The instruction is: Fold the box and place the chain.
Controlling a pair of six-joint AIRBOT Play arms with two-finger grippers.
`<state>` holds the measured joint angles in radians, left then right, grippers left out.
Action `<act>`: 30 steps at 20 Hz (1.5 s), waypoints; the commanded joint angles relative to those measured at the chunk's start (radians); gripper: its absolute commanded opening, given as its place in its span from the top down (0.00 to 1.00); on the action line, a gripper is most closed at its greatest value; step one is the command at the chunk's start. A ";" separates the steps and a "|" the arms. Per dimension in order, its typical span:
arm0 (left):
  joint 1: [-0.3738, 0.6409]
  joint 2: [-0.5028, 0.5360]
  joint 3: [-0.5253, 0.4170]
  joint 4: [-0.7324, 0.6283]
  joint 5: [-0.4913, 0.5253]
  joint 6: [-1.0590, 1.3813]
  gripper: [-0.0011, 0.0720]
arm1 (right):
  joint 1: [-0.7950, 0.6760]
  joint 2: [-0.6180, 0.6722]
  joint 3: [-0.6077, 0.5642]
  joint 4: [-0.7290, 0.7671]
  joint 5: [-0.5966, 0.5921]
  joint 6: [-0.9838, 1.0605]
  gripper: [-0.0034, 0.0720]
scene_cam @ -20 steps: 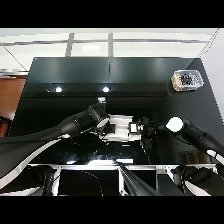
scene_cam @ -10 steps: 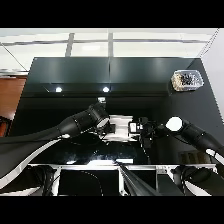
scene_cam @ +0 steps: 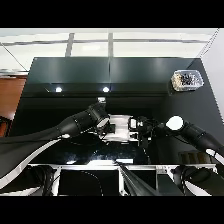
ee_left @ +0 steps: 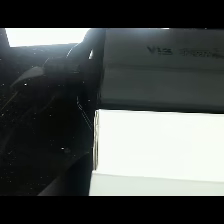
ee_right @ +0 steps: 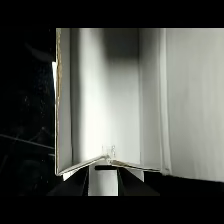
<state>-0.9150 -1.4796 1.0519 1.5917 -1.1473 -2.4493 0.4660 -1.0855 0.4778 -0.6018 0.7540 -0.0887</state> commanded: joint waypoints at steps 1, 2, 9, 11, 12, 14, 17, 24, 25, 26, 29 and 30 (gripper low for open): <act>0.000 0.000 0.001 -0.003 0.003 0.000 0.95 | 0.000 0.000 0.000 0.052 0.000 0.006 0.70; 0.000 0.000 0.001 -0.003 0.003 0.000 0.95 | 0.000 0.000 0.000 0.053 0.001 0.006 0.70; 0.000 0.000 0.001 -0.006 0.012 0.000 0.95 | 0.025 -0.028 -0.001 0.097 -0.019 0.005 0.70; 0.000 0.000 0.001 -0.007 0.012 0.000 0.95 | 0.036 -0.038 -0.001 0.097 -0.021 0.006 0.70; 0.000 0.000 0.001 -0.007 0.012 0.000 0.95 | 0.035 -0.042 -0.001 0.097 -0.022 0.006 0.70; 0.000 0.000 0.001 -0.007 0.013 0.000 0.95 | 0.035 -0.042 -0.001 0.097 -0.037 0.006 0.61; 0.000 0.000 0.001 -0.007 0.013 0.000 0.95 | 0.035 -0.042 0.000 0.097 -0.056 0.006 0.67; 0.000 0.000 0.001 -0.007 0.012 0.000 0.95 | 0.022 -0.020 0.006 0.082 -0.058 0.145 0.78; 0.000 0.000 0.001 -0.007 0.010 0.000 0.95 | -0.003 0.005 0.021 0.026 -0.027 0.314 0.79; 0.000 0.000 0.001 -0.007 0.010 0.000 0.95 | -0.039 0.036 0.043 -0.071 0.040 0.480 0.90; 0.000 0.000 0.001 -0.007 0.013 0.000 0.95 | -0.214 0.130 0.098 -0.342 0.257 0.834 0.94; 0.000 0.000 0.001 -0.007 0.013 0.000 0.95 | -0.304 0.151 0.099 -0.394 0.280 0.970 0.94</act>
<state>-0.9150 -1.4796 1.0519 1.5822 -1.1332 -2.4516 0.3187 -1.0012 0.5476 -0.7757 0.8883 0.4824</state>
